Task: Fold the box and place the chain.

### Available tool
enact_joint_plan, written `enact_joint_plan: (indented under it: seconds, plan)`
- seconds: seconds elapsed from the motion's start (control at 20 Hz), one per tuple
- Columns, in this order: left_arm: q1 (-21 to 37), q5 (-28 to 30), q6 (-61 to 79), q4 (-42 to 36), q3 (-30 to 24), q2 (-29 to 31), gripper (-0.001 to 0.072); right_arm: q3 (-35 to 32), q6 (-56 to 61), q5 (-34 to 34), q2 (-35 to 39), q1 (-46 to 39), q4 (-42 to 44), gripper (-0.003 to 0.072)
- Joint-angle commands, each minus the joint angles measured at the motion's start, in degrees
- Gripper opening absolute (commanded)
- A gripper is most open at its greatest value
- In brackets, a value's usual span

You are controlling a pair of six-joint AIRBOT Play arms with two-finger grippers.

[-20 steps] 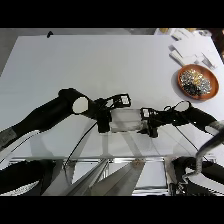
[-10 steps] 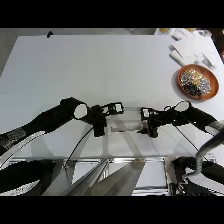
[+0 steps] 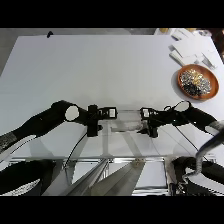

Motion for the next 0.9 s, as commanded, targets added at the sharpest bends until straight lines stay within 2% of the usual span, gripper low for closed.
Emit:
enact_joint_plan:
  seconds: [0.0, 0.25, 0.6, 0.75, 0.85]
  plan:
    - [0.11, 4.61, 10.67, -4.76, -3.48, 1.14, 0.0397, 0.07, 0.02, 0.02, 0.02, 0.0, 0.0, 0.04]
    - [-0.26, 10.56, 10.58, -7.32, -3.54, 0.96, 0.0397, 0.07, 0.02, 0.02, 0.02, 0.0, 0.0, 0.04]
    - [-3.13, 10.27, 10.58, -7.48, -3.54, -0.13, 0.0382, 0.07, 0.0, 0.02, 0.02, 0.0, 0.0, 0.04]
    - [-5.01, 9.86, 10.6, -8.07, -3.54, -0.72, 0.0266, 0.07, 0.02, 0.02, 0.02, 0.0, 0.0, 0.04]
    - [-5.35, 10.12, 10.58, -9.94, -3.54, -0.72, 0.0267, 0.07, 0.0, 0.02, 0.02, 0.0, 0.0, 0.04]
